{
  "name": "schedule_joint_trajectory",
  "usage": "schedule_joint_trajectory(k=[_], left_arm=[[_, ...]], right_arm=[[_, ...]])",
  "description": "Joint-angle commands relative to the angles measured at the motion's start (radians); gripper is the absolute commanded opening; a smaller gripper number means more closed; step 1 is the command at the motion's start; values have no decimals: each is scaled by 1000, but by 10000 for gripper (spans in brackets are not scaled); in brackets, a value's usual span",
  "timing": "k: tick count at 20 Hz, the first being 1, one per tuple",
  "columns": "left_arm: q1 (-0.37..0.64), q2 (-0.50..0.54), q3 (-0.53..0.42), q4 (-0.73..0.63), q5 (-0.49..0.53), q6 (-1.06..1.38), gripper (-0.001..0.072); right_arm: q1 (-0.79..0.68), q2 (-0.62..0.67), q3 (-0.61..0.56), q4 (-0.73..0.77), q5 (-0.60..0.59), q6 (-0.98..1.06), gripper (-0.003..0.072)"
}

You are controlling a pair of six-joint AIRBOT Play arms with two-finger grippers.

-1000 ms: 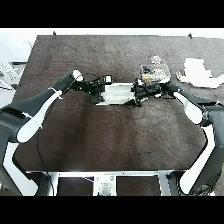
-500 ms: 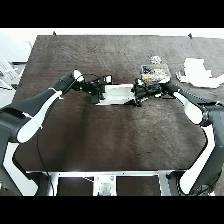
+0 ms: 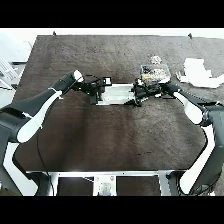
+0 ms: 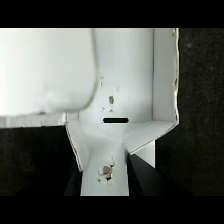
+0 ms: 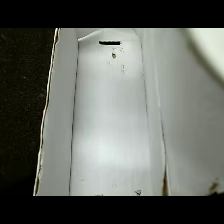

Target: Fold the box and place the chain.

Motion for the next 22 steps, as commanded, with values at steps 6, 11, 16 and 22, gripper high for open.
schedule_joint_trajectory(k=[6,11,16,22], left_arm=[[0,0,0,-67,7,7,296],[0,0,0,-49,-11,0,296],[0,0,0,-108,-24,16,288],[0,-19,0,-156,-18,41,230]], right_arm=[[0,0,0,0,0,0,576],[0,0,0,0,0,0,576],[0,0,0,0,0,0,576],[0,0,0,0,0,0,576]])
